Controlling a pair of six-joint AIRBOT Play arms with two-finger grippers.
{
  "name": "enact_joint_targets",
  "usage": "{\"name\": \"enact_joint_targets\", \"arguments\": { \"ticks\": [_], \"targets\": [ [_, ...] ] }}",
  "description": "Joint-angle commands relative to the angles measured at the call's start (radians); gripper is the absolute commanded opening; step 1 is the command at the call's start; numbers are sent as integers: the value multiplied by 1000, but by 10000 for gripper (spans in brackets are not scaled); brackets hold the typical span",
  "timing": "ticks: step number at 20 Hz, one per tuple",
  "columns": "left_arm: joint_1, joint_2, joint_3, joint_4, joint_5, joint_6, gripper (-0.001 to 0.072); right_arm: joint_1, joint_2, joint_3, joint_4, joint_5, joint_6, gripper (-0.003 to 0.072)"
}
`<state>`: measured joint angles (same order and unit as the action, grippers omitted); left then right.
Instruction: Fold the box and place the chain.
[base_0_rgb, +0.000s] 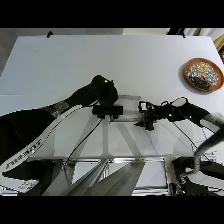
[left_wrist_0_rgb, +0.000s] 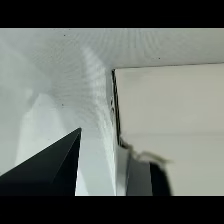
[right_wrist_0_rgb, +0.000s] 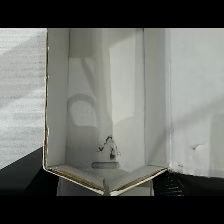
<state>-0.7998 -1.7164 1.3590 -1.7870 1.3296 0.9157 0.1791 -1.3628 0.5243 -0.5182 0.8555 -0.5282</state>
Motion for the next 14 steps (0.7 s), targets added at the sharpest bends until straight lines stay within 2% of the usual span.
{"name": "enact_joint_targets", "arguments": {
  "ticks": [1, 6, 9, 11, 14],
  "targets": [
    [2, 29, 1, 2, -18, 1, 458, 0, 0, 1, 0, 0, 0, 317],
    [9, 122, 1, 0, 6, 11, 458, 0, 0, 1, 0, 1, 0, 317],
    [34, 213, 1, 2, 2, 102, 458, 0, 0, 1, 0, 0, 0, 317],
    [64, 295, 0, 40, 3, 254, 454, 0, 0, 1, 0, 0, 0, 317],
    [136, 438, -3, 161, 9, 666, 447, 0, 0, 1, 0, 0, 0, 317]
  ]
}}
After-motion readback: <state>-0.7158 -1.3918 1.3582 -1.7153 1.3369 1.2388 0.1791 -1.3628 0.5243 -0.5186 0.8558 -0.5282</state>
